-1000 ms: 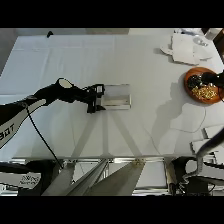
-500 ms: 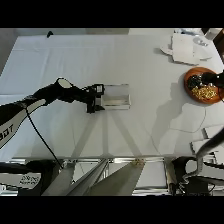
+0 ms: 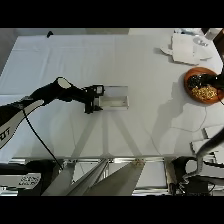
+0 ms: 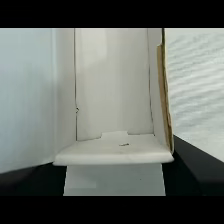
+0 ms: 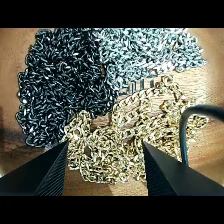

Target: Fold the box and place the chain.

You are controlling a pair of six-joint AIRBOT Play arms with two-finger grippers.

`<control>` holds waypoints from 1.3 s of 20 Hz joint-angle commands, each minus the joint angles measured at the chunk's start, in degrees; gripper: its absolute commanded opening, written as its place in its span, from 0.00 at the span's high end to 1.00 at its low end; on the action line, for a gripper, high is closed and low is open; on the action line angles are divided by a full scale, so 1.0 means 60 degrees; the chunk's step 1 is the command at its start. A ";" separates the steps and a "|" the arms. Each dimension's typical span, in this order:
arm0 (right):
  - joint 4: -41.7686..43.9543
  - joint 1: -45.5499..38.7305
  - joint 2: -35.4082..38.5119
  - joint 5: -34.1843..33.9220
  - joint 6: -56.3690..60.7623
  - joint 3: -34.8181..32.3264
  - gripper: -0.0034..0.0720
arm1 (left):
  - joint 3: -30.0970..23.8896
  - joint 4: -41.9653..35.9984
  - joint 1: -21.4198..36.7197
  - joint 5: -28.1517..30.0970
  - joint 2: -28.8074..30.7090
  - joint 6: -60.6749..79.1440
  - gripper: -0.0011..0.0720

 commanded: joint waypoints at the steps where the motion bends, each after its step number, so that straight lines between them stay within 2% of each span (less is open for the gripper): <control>1: 0.0000 -0.0004 -0.0310 0.0011 0.0004 0.0004 0.29 | 0.0007 0.0455 -0.0131 -0.0029 0.0029 -0.0146 0.61; 7: -0.0131 -0.0007 -0.0812 -0.0390 0.0015 0.0007 0.29 | 0.0007 0.0444 -0.0127 -0.0040 0.0029 -0.0149 0.61; 14: -0.0463 -0.0729 -0.1122 0.0412 0.0368 0.0007 0.29 | 0.0007 0.0444 -0.0124 -0.0040 0.0029 -0.0149 0.61; 19: -0.0419 -0.1115 -0.1249 0.0350 0.0091 0.0007 0.30 | 0.0007 0.0444 -0.0124 -0.0040 0.0029 -0.0149 0.61; 21: -0.0339 -0.1115 -0.1322 0.0353 0.0066 0.0007 0.47 | 0.0007 0.0444 -0.0124 -0.0040 0.0029 -0.0149 0.61; 23: -0.0175 -0.1115 -0.1348 0.0361 -0.0135 0.0007 0.71 | 0.0007 0.0444 -0.0124 -0.0040 0.0029 -0.0149 0.61; 26: -0.0066 -0.1115 -0.1326 0.0565 -0.0390 0.0007 0.91 | 0.0007 0.0444 -0.0124 -0.0040 0.0029 -0.0149 0.61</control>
